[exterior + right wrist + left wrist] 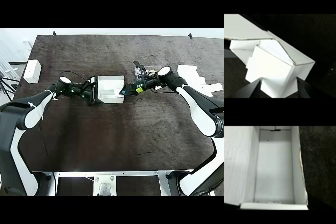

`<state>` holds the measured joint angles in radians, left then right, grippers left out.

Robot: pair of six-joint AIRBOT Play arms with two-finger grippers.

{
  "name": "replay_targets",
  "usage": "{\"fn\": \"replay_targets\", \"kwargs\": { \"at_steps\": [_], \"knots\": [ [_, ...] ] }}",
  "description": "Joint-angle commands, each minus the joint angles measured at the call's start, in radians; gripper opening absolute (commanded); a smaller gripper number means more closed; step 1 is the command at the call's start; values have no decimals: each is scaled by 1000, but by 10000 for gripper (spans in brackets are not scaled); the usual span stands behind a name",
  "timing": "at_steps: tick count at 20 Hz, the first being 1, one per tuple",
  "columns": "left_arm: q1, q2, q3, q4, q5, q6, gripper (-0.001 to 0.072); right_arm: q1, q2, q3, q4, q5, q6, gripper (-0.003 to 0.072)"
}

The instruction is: Fold the box and place the chain.

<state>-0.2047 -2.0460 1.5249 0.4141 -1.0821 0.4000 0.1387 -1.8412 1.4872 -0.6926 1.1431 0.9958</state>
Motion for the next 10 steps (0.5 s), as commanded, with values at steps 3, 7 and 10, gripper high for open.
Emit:
{"fn": "replay_targets", "kwargs": {
  "at_steps": [3,7,10],
  "knots": [
    [0,-1,0,0,0,0,350,35,0,34,-111,-10,119,541],
    [0,-1,0,0,0,0,350,71,0,56,-224,-45,222,541],
    [0,-1,0,0,0,0,350,102,0,84,-319,-55,312,541]
  ]
}}
